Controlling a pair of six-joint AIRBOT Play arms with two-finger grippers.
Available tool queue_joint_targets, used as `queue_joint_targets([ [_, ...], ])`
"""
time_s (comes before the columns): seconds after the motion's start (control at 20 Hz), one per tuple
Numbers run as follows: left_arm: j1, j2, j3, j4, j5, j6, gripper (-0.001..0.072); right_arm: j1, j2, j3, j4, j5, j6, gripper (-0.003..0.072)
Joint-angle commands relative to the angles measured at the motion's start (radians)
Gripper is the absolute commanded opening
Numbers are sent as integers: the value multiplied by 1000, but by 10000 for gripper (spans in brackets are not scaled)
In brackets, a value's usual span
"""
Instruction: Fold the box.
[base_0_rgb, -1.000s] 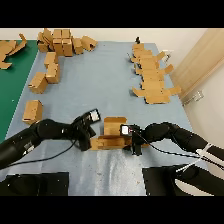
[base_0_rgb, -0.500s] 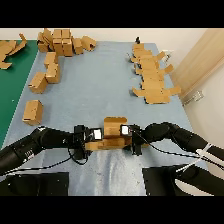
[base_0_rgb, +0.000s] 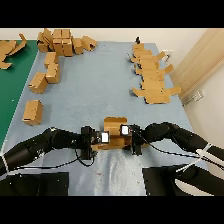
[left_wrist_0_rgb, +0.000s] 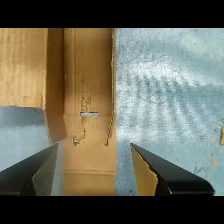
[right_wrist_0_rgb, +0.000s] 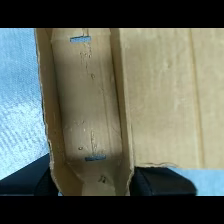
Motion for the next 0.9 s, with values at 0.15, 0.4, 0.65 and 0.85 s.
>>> queue_joint_targets([
  [0.15, -13, -10, 2, -13, 75, -66, 686, 0, 0, 0, 0, 0, 0, 521],
  [0.4, -43, -21, 2, -29, 79, -66, 676, 0, 0, 0, 0, 0, 0, 521],
  [0.65, -43, -65, 13, -28, 85, -65, 554, 0, 0, 0, 0, 0, 0, 521],
  [0.85, -43, -70, 14, -28, 105, -41, 340, 0, 0, 0, 0, 0, 0, 522],
])
